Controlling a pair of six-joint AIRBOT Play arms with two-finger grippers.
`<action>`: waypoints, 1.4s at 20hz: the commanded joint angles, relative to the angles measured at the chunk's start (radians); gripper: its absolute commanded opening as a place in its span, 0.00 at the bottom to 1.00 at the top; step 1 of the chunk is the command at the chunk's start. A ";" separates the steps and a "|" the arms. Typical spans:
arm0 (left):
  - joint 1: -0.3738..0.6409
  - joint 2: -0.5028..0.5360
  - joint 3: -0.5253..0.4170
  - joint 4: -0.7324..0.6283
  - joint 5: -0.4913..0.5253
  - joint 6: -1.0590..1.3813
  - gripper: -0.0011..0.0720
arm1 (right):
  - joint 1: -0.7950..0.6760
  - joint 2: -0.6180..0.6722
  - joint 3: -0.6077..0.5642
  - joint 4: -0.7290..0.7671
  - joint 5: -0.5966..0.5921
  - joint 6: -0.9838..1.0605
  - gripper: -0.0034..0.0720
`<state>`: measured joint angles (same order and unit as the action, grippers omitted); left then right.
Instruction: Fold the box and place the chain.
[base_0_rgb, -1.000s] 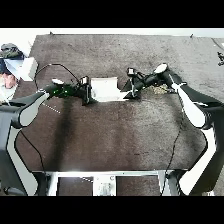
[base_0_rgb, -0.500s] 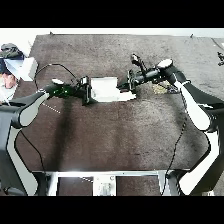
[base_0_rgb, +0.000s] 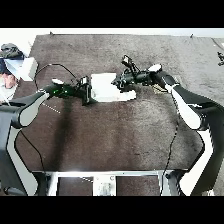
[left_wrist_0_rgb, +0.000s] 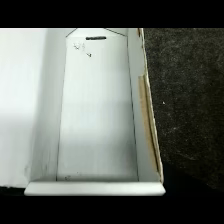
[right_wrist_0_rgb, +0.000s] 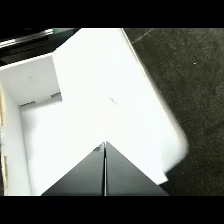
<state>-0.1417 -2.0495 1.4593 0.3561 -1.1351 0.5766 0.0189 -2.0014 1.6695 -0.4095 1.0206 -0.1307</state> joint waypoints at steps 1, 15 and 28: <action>-0.001 -0.001 0.000 0.000 0.000 0.000 0.39 | 0.002 -0.012 0.001 -0.059 -0.053 0.000 0.03; -0.001 -0.001 0.000 0.000 0.000 0.000 0.39 | -0.002 0.063 0.002 -0.111 -0.038 0.001 0.03; -0.001 -0.001 0.000 0.000 0.000 0.000 0.39 | -0.048 0.144 -0.077 -0.377 0.106 -0.075 0.79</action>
<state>-0.1421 -2.0495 1.4593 0.3569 -1.1351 0.5777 -0.0433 -1.8374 1.6161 -0.7418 1.1244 -0.1329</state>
